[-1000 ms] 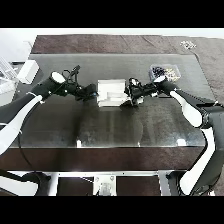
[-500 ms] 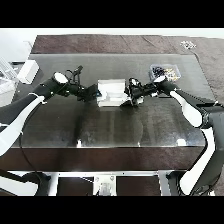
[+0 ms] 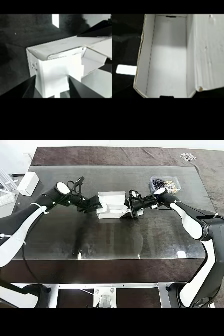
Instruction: Fold the box and place the chain.
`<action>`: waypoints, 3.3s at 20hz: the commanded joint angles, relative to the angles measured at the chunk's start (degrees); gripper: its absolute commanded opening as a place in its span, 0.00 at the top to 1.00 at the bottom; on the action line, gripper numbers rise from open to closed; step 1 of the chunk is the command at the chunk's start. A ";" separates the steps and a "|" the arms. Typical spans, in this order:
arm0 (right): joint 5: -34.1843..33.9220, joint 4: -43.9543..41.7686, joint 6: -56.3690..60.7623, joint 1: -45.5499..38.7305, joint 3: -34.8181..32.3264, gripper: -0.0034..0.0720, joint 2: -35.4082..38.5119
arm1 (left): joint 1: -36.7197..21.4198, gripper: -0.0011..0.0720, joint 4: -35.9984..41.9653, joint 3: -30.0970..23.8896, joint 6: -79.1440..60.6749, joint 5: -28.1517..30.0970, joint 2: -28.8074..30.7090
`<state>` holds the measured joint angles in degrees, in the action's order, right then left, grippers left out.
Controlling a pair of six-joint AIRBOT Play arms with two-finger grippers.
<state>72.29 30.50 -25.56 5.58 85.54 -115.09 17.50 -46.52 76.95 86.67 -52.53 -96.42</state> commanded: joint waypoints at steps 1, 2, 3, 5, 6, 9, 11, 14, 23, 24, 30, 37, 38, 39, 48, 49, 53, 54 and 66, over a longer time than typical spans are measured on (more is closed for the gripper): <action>0.00 -0.02 0.00 0.02 -0.02 0.18 -0.02 | 1.38 0.35 -5.86 3.26 5.03 -2.14 -1.09; -0.02 -0.02 0.00 0.02 -0.02 0.18 -0.02 | 1.68 0.35 -6.10 3.52 5.31 -1.90 -1.33; 0.00 0.00 0.00 0.02 -0.02 0.18 -0.02 | 1.90 0.35 -6.08 4.17 5.97 -2.43 -1.90; 0.00 0.00 0.00 0.02 -0.02 0.18 -0.02 | 2.58 0.35 -7.41 5.73 7.23 -3.50 -2.91; 0.00 0.00 0.00 0.02 -0.02 0.18 -0.02 | 2.89 0.35 -7.91 6.69 7.89 -4.42 -3.50; 0.00 0.00 0.00 0.02 -0.02 0.18 -0.02 | 3.72 0.35 -10.27 9.05 10.19 -5.66 -4.68; 0.00 -0.02 0.00 0.02 -0.02 0.18 -0.02 | 4.31 0.35 -12.17 9.57 11.85 -5.60 -4.79; 0.00 0.00 0.00 0.02 -0.02 0.18 -0.02 | 5.22 0.35 -15.10 12.24 14.60 -7.89 -6.40; 0.00 -0.02 0.00 0.02 -0.02 0.18 -0.02 | 7.13 0.35 -22.60 18.05 19.32 -14.21 -9.99; 0.00 0.00 0.00 0.02 -0.02 0.18 -0.02 | 7.17 0.35 -23.12 18.05 19.63 -14.45 -10.10; 0.00 -0.02 0.00 0.02 -0.02 0.18 -0.02 | 8.46 0.35 -26.62 24.50 21.14 -19.28 -14.08; 0.00 0.00 0.00 0.02 -0.02 0.18 -0.02 | 9.97 0.46 -30.69 28.96 22.60 -21.88 -16.65; 0.00 0.00 0.00 0.02 -0.02 0.18 -0.02 | 10.10 0.66 -31.17 29.64 22.84 -22.18 -17.07; 0.00 -0.02 0.00 0.02 -0.02 0.18 -0.02 | 10.08 0.66 -31.28 30.10 22.82 -22.23 -17.35; 0.00 -0.02 0.00 0.02 -0.02 0.18 -0.02 | 10.86 0.66 -32.57 35.26 23.43 -26.71 -21.40; 0.00 0.00 0.00 0.02 -0.02 0.18 -0.02 | 11.06 0.66 -32.65 35.89 23.41 -27.15 -21.92; 0.00 0.00 0.00 0.02 -0.02 0.18 -0.02 | 11.28 0.96 -33.20 35.95 22.77 -27.17 -22.53; 0.00 -0.02 0.00 0.02 -0.02 0.18 -0.02 | 11.28 0.96 -33.35 35.95 22.40 -27.17 -22.53; 0.00 0.00 0.00 0.02 -0.02 0.18 -0.02 | 11.08 0.34 -32.76 39.06 17.70 -30.38 -20.61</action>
<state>71.96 30.50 -25.67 5.58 85.54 -115.13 28.69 -79.35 115.18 106.76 -81.08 -118.19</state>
